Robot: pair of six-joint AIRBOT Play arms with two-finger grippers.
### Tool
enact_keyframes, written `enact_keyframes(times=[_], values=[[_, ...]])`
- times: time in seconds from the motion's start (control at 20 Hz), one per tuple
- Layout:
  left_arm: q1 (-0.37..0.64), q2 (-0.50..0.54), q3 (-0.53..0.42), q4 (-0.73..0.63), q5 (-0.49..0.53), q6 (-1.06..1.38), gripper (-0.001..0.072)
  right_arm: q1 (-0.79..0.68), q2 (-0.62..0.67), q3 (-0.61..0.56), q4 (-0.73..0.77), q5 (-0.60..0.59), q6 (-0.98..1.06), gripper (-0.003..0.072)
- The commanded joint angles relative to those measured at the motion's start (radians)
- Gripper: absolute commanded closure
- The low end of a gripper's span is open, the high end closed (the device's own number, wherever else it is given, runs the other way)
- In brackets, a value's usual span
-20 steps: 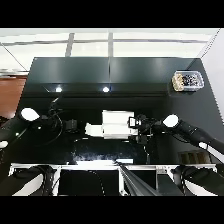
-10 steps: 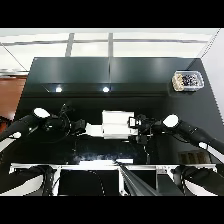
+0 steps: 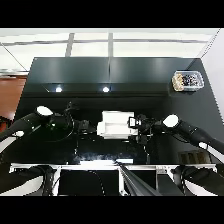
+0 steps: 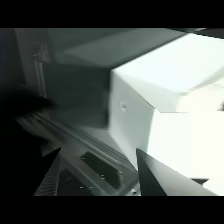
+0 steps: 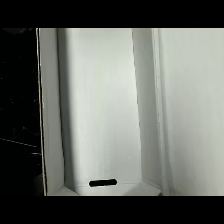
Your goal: Fold the box and place the chain.
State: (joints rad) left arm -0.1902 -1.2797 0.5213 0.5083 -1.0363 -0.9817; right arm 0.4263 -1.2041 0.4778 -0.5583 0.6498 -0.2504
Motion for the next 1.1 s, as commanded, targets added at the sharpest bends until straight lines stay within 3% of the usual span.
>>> enact_keyframes(times=[0.0,0.45,0.9,1.05], values=[[0.011,0.0,0.041,-0.011,-0.053,0.036,0.0165,0.0,0.0,0.0,0.0,0.0,0.0,0.0378],[-0.082,0.0,0.114,-0.008,-0.045,0.001,0.0167,0.0,0.0,0.0,0.0,0.0,0.0,0.0378],[-0.18,0.0,0.198,0.094,-0.009,-0.179,0.0173,0.0,0.0,0.0,0.0,0.0,0.0,0.0378],[-0.195,0.0,0.216,0.172,-0.002,-0.294,0.0229,0.0,0.0,0.0,0.0,0.0,0.0,0.0378]])
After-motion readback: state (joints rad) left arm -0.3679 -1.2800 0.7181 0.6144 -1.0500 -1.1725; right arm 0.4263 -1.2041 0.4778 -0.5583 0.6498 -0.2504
